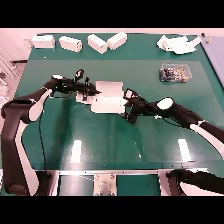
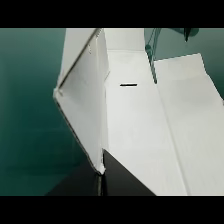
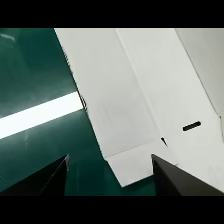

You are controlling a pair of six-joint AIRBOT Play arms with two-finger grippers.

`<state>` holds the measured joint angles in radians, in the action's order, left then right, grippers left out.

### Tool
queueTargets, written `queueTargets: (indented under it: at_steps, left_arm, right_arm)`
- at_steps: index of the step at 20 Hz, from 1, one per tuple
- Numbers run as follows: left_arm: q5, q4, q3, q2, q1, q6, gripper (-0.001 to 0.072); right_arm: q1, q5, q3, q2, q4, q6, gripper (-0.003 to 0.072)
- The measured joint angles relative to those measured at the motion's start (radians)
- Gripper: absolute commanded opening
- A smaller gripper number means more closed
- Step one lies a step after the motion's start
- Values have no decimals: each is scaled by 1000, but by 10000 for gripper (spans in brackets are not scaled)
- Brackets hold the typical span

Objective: Fold the box and place the chain.

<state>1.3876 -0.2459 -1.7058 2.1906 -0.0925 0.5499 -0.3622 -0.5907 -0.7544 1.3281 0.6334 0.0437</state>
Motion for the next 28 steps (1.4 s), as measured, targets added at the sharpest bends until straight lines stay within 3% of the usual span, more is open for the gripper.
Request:
queueTargets:
  at_steps: [16, 28]
  left_arm:
    - [-1, 0, 0, 0, 1, 1, 21]
    - [-1, 0, 0, 0, 0, 1, 22]
  right_arm:
    - [-101, 269, -2, 72, 0, -177, 606]
    - [-122, 309, -13, 82, -28, -179, 607]
